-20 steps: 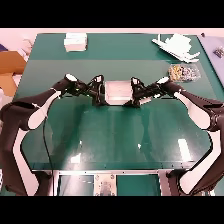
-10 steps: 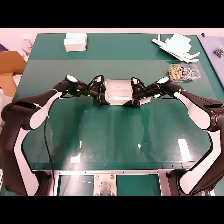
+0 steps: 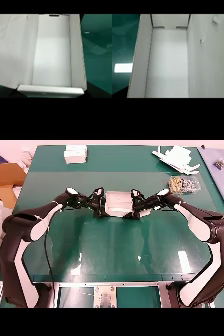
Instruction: Fold the box and place the chain.
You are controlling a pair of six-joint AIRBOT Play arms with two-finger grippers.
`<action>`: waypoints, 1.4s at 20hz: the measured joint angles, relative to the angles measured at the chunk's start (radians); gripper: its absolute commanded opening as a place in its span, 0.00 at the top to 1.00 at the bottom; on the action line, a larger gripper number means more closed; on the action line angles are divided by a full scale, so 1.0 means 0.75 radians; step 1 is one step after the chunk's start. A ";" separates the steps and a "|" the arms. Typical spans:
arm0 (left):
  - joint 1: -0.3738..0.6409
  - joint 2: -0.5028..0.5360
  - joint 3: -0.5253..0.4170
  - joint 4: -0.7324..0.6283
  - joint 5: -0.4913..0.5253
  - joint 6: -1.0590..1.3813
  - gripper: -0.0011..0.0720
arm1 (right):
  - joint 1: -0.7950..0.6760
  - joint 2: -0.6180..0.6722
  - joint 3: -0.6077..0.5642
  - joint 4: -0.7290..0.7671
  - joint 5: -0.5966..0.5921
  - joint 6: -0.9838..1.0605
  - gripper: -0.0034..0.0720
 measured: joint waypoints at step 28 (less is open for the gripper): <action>0.004 -0.001 0.000 0.000 0.013 0.036 0.49 | -0.001 0.000 -0.001 -0.001 0.002 0.000 0.13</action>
